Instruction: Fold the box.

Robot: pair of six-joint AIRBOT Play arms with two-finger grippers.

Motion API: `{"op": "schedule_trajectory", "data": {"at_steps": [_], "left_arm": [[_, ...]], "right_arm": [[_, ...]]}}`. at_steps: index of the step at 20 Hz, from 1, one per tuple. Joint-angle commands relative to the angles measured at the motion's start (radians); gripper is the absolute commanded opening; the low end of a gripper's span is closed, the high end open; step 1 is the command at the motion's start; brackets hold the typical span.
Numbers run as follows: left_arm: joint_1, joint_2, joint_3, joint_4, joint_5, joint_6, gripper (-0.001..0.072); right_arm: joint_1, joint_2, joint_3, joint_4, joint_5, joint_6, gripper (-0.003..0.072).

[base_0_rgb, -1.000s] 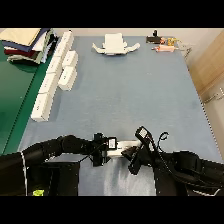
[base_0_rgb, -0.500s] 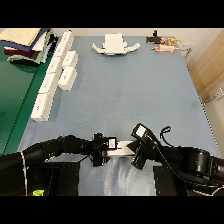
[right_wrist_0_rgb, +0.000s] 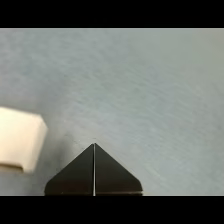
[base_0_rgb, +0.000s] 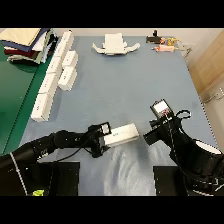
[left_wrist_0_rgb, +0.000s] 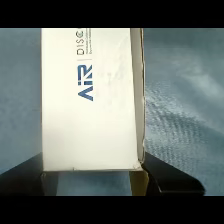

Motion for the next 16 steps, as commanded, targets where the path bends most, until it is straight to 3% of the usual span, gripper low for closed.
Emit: {"op": "schedule_trajectory", "data": {"at_steps": [1,5,9,11,16], "left_arm": [[0.204,0.085,0.001,0.159,-0.102,-0.231,0.0457],[0.573,0.193,0.001,0.446,-0.279,-0.507,0.0457],[0.894,0.229,0.001,0.465,-0.322,-0.545,0.0457],[0.958,0.206,0.002,0.457,-0.291,-0.545,0.0457],[0.957,0.072,0.033,0.377,-0.088,-0.546,0.0457]], "right_arm": [[0.0,0.001,0.007,-0.06,-0.095,0.118,0.0006],[0.0,0.0,0.007,-0.06,-0.095,0.131,0.0006],[0.0,0.0,0.007,-0.06,-0.088,0.131,0.0006],[0.0,0.0,0.007,-0.06,-0.086,0.131,0.0006],[0.0,-0.002,0.007,-0.06,-0.071,0.131,0.0006]]}}
